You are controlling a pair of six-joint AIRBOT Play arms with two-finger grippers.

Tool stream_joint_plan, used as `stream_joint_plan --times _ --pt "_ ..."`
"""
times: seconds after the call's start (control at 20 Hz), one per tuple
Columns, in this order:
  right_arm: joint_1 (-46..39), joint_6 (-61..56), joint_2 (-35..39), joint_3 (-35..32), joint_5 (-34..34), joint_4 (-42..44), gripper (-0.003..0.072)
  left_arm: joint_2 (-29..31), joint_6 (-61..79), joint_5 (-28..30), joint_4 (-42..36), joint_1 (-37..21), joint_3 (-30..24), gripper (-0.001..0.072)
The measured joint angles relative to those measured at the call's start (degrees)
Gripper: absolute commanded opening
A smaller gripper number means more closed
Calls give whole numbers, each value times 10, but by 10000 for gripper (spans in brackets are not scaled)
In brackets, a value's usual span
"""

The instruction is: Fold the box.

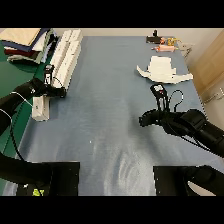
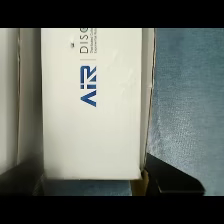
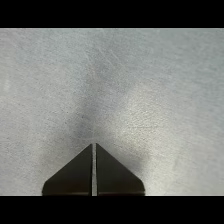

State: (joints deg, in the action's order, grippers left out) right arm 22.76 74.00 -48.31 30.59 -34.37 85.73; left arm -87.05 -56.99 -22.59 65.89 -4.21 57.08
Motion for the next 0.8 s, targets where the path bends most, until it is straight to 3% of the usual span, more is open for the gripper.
stream_joint_plan --times 0.55,0.6,0.65,0.8 --pt "0 0 -3 0 0 0 39 -2 0 15 -10 0 0 456" --pt "0 0 -3 0 0 0 38 -2 0 10 -11 0 0 590" --pt "0 0 -3 0 0 0 38 -2 0 5 -12 0 0 667" --pt "0 0 -3 0 0 0 38 -2 0 -3 -14 0 0 669"
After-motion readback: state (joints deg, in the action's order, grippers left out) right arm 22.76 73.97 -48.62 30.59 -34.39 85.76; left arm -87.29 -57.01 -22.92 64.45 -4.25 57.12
